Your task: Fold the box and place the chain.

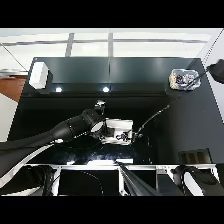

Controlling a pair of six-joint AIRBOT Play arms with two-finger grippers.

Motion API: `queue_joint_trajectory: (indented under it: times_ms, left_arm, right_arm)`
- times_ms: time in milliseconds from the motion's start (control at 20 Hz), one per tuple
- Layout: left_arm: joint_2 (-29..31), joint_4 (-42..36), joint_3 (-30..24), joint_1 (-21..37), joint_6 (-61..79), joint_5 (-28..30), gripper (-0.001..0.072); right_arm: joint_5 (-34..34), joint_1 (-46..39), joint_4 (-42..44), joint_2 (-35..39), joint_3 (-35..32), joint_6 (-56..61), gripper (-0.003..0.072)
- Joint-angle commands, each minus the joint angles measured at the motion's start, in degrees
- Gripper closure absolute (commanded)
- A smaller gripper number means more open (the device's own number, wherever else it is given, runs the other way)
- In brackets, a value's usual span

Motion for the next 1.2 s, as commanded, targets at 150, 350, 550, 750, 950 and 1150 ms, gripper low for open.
queue_joint_trajectory:
  times_ms: [150, 350, 550, 750, 950, 1150]
  left_arm:
    - [0.02, 0.02, 0.00, 0.00, 0.02, 0.15, 0.0675]
    - [0.02, 0.02, 0.00, 0.00, 0.02, 0.15, 0.0675]
    - [0.02, 0.02, 0.00, 0.00, 0.02, 0.15, 0.0675]
    - [0.02, 0.02, 0.00, 0.00, 0.02, 0.15, 0.0675]
    - [0.02, 0.02, 0.00, 0.00, 0.02, 0.15, 0.0675]
    - [0.02, 0.02, 0.00, 0.00, 0.02, 0.17, 0.0675]
  right_arm:
    - [20.96, -0.07, 11.26, 10.10, 1.44, -3.89, 0.0655]
    - [29.46, 2.16, 19.15, 10.14, -2.49, -5.20, 0.0655]
    - [24.61, 10.19, 30.53, 10.14, -14.05, -5.44, 0.0655]
    - [13.53, 20.90, 33.53, 9.66, -21.57, -5.68, 0.0656]
    - [5.38, 29.24, 33.79, 6.71, -23.76, -5.53, 0.0656]
    - [-3.65, 35.10, 33.75, 0.63, -23.76, -5.79, 0.0655]
